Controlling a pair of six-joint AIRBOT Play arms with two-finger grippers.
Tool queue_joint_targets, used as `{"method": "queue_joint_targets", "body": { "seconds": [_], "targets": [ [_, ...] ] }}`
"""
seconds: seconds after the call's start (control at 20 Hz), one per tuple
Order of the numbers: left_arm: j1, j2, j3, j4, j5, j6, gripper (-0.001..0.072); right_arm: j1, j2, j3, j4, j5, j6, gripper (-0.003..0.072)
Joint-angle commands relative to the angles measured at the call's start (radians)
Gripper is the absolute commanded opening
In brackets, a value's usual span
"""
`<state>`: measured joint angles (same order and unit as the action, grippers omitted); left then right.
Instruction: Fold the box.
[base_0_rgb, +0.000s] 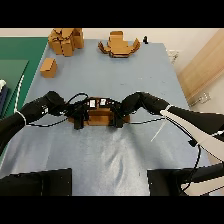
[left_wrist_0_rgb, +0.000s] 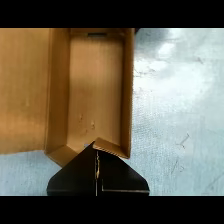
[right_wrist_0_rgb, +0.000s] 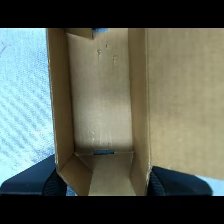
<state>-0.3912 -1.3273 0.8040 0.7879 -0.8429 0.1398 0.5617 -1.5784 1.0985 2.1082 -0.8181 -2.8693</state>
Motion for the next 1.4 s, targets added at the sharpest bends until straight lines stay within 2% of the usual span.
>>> {"method": "queue_joint_targets", "body": {
  "seconds": [0.0, 0.25, 0.45, 0.5, 0.55, 0.6, 0.7, 0.85, 1.0, 1.05, 1.1, 1.2, 1.35],
  "targets": [
    [-0.002, -0.005, 0.000, -0.038, 0.012, 0.002, 0.0017, 0.001, 0.000, 0.001, 0.000, -0.002, 0.000, 0.0595],
    [-0.002, 0.021, 0.006, -0.040, -0.092, 0.002, 0.0018, 0.001, 0.000, 0.001, -0.009, -0.002, 0.000, 0.0595],
    [0.023, 0.143, 0.012, -0.034, -0.119, -0.037, 0.0019, 0.001, 0.000, 0.001, -0.011, -0.002, 0.000, 0.0595],
    [0.038, 0.174, 0.012, -0.011, -0.118, -0.042, 0.0038, 0.001, 0.000, 0.001, -0.011, -0.002, 0.000, 0.0594],
    [0.057, 0.199, 0.012, 0.025, -0.114, -0.069, 0.0264, 0.001, 0.000, 0.001, -0.011, -0.002, 0.000, 0.0594],
    [0.079, 0.212, 0.012, 0.062, -0.098, -0.112, 0.0382, 0.001, 0.000, 0.001, -0.011, -0.002, 0.000, 0.0595],
    [0.115, 0.199, 0.010, 0.131, -0.094, -0.141, 0.0383, 0.001, 0.000, 0.001, -0.011, -0.002, 0.000, 0.0595],
    [0.114, 0.134, 0.009, 0.161, -0.088, -0.119, 0.0382, 0.001, 0.000, 0.001, -0.011, -0.002, 0.000, 0.0595],
    [0.086, 0.076, 0.010, 0.127, -0.051, -0.083, 0.0382, 0.001, 0.000, 0.001, -0.011, -0.002, 0.000, 0.0595],
    [0.073, 0.065, 0.010, 0.117, -0.034, -0.073, 0.0358, 0.001, 0.000, 0.001, -0.011, -0.002, 0.000, 0.0594],
    [0.058, 0.056, 0.010, 0.102, -0.009, -0.070, 0.0283, 0.001, 0.000, 0.001, -0.010, -0.002, 0.000, 0.0594],
    [0.026, 0.054, 0.010, 0.076, 0.024, -0.057, 0.0287, 0.001, 0.000, 0.001, -0.010, -0.002, 0.000, 0.0595],
    [0.000, 0.054, 0.010, 0.076, 0.018, -0.051, 0.0287, 0.001, 0.000, 0.001, -0.011, -0.002, 0.000, 0.0587]
  ]
}}
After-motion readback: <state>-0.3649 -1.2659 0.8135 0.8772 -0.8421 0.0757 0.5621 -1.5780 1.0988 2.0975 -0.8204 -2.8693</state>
